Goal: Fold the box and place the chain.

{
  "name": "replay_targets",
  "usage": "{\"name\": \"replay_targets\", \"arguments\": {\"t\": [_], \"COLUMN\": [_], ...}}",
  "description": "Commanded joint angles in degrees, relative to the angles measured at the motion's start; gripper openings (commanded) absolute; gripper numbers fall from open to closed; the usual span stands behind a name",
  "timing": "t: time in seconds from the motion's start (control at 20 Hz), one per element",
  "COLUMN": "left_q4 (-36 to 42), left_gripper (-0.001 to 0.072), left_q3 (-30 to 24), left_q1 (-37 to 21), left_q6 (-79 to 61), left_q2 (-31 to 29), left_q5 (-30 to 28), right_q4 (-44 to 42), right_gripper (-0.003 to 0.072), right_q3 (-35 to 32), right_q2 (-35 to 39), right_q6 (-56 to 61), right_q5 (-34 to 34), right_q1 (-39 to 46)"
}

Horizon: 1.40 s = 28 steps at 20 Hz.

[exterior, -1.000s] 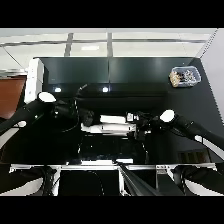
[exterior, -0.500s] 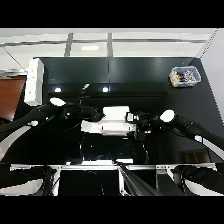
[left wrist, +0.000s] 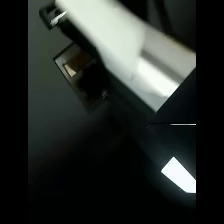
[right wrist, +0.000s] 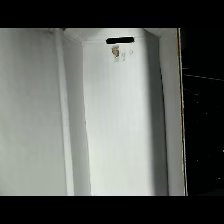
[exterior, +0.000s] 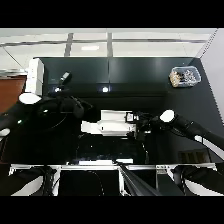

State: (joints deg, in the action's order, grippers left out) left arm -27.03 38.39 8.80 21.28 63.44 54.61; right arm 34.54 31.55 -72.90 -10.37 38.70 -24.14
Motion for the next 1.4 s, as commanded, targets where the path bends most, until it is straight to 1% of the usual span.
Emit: {"name": "replay_targets", "arguments": {"t": [0.0,0.05,0.1,0.15,0.2,0.3,0.4,0.5,0.6,0.65,0.7,0.75,0.8,0.85,1.0,1.2,1.35], "left_q4": [-2.71,-4.61,-6.14,-7.32,-7.45,-7.48,-7.45,-7.04,-6.6,-6.6,-6.6,-6.6,-6.64,-6.64,-5.95,0.46,1.03], "left_gripper": [0.0033,0.0094,0.0345,0.0685,0.0704,0.0704,0.0703,0.0702,0.0698,0.0679,0.0618,0.0466,0.0329,0.0266,0.0265,0.0266,0.0266], "left_q3": [-4.68,-6.16,-7.15,-7.78,-7.89,-7.78,-7.21,-6.6,-5.88,-5.53,-5.33,-5.16,-4.96,-4.74,-4.33,-4.33,-4.33], "left_q1": [-2.36,-1.77,-0.96,0.11,1.29,4.83,8.59,12.09,14.27,14.84,15.15,15.17,15.1,15.13,15.52,17.9,19.02], "left_q6": [-17.03,-23.19,-29.92,-37.79,-41.13,-44.15,-44.11,-43.85,-41.92,-40.72,-39.47,-38.8,-38.8,-38.8,-38.6,-38.64,-38.6], "left_q2": [-6.05,-5.68,-5.09,-4.11,-2.82,0.35,3.06,4.74,5.99,6.56,6.84,6.84,6.82,6.82,6.84,8.15,9.01], "left_q5": [7.85,7.19,5.84,3.54,1.25,-4.17,-8.02,-9.77,-9.84,-10.19,-10.84,-11.1,-11.06,-10.86,-10.47,-10.8,-11.02], "right_q4": [0.0,0.0,0.0,0.0,0.0,0.0,0.0,0.0,0.0,0.0,0.0,0.0,0.0,0.0,0.0,0.0,0.0], "right_gripper": [0.0018,0.0018,0.0017,0.0017,0.0018,0.0017,0.0018,0.0017,0.0017,0.0018,0.0018,0.0018,0.0017,0.0018,0.0017,0.0017,0.0017], "right_q3": [0.0,0.0,0.0,0.0,0.0,0.0,0.0,0.0,0.0,0.0,0.0,0.0,0.0,0.0,0.0,0.0,0.0], "right_q2": [0.0,0.0,0.0,0.0,0.0,0.0,0.0,0.0,0.0,0.0,0.0,0.0,0.0,0.0,0.0,0.0,0.0], "right_q6": [0.0,0.0,0.0,0.0,0.0,0.0,0.0,0.0,0.0,0.0,0.0,0.0,0.0,0.0,0.0,0.0,0.0], "right_q5": [0.02,0.0,0.02,0.02,0.02,0.02,0.02,0.02,0.0,0.02,0.02,0.02,0.02,0.02,0.0,0.02,0.02], "right_q1": [0.0,-0.02,0.0,0.0,0.0,0.0,0.0,0.0,0.0,0.0,-0.02,0.0,0.0,0.0,-0.02,-0.02,0.0]}}
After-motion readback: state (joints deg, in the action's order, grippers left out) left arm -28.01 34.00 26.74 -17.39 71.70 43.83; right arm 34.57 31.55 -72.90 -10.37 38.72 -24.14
